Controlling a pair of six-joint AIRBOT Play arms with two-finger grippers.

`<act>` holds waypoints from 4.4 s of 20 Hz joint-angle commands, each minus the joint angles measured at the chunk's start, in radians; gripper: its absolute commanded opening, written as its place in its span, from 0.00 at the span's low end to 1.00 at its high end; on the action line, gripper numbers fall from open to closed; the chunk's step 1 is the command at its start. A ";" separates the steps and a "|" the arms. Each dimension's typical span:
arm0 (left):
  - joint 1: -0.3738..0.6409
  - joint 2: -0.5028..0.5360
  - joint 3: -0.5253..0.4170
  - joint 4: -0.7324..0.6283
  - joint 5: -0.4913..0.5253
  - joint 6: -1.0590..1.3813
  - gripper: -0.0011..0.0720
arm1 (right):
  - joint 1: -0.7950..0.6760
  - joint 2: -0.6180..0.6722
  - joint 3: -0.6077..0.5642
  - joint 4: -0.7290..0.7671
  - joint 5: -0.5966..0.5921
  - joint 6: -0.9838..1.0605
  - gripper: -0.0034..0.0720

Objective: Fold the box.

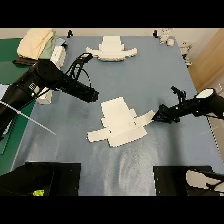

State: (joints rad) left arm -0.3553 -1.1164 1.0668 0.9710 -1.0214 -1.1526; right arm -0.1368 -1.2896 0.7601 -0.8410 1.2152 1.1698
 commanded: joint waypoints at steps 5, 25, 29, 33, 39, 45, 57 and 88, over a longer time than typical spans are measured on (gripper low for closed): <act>0.000 0.000 0.001 -0.032 -0.032 0.000 0.03 | -0.006 -0.099 0.138 -0.152 0.052 -0.060 0.65; 0.000 0.000 0.001 -0.053 -0.055 -0.037 0.03 | 0.132 -0.293 0.194 0.064 0.148 -0.259 0.12; 0.002 0.000 0.001 -0.053 -0.078 -0.053 0.04 | 0.137 -0.292 0.192 0.067 0.151 -0.255 0.05; 0.020 0.000 0.000 -0.050 -0.109 -0.112 0.66 | 0.139 -0.195 0.017 0.279 0.098 -0.277 0.04; 0.186 0.000 -0.095 -0.060 -0.262 -0.145 0.66 | 0.254 0.163 -0.389 0.369 -0.251 -0.287 0.05; 0.264 -0.062 -0.241 -0.286 -0.202 0.050 0.66 | 0.452 0.390 -0.463 0.298 -0.457 -0.213 0.05; 0.264 -0.310 -0.243 -0.386 -0.034 0.162 0.66 | 0.581 0.439 -0.464 0.234 -0.513 -0.111 0.05; 0.247 -0.456 -0.135 -0.529 -0.242 0.461 0.32 | 0.581 0.439 -0.464 0.201 -0.510 -0.092 0.05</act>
State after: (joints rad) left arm -0.1081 -1.5715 0.9077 0.4412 -1.2613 -0.6998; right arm 0.4435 -0.8513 0.2966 -0.6407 0.7036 1.0775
